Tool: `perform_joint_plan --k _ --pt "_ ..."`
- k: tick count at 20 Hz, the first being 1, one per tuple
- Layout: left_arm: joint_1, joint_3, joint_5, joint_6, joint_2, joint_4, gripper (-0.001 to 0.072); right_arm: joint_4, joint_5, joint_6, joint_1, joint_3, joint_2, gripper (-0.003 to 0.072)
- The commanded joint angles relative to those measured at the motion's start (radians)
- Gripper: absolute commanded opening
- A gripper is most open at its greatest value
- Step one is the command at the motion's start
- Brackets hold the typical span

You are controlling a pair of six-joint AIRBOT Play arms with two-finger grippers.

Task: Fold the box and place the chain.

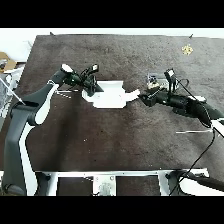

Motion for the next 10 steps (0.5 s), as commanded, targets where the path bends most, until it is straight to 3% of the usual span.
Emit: perform_joint_plan --k 1,7,10 --pt "-0.001 0.0 -0.021 0.001 -0.001 0.009 0.0009 -0.008 0.0 -0.116 0.019 0.001 -0.001 0.0605" --pt "-0.001 0.0 -0.019 0.001 -0.001 0.008 0.001 -0.183 -0.004 -0.182 0.123 0.06 -0.052 0.0606" --pt "-0.001 0.0 -0.018 0.001 -0.001 0.008 0.0009 -0.312 0.006 -0.182 0.191 0.137 -0.122 0.0683"
